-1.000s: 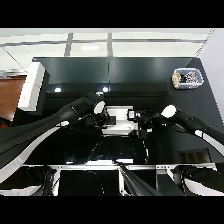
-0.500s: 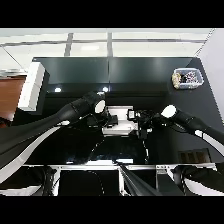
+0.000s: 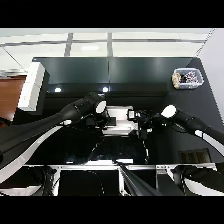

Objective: Fold the box and place the chain.

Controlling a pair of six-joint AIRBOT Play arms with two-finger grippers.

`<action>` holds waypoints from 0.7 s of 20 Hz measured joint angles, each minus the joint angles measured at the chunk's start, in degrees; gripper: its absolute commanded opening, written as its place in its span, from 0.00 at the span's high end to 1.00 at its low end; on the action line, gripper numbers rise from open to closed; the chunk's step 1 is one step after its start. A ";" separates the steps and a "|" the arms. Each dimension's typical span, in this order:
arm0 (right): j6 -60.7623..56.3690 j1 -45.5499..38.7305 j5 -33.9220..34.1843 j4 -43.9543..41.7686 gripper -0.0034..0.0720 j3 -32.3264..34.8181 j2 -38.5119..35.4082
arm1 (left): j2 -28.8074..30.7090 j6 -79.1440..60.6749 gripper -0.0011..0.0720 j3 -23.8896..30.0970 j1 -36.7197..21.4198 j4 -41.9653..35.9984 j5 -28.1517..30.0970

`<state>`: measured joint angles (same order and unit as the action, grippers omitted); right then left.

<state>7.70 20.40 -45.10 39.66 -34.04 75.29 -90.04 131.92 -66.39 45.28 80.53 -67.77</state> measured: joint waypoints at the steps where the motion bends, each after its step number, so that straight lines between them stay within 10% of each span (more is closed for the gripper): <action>1: 0.00 0.00 0.00 0.00 0.68 0.00 0.02 | -0.02 0.00 0.95 0.00 0.00 0.00 0.00; 3: -0.09 -0.11 0.02 0.00 0.03 0.00 0.00 | -0.04 0.02 0.95 0.00 0.00 0.07 0.02; 14: -7.34 -0.17 -3.56 9.94 0.01 -0.79 -7.74 | -0.09 -0.20 0.95 -1.27 0.00 2.03 0.17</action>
<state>0.36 20.23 -48.66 49.60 -34.83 67.55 -90.13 131.72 -67.66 45.28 82.56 -67.59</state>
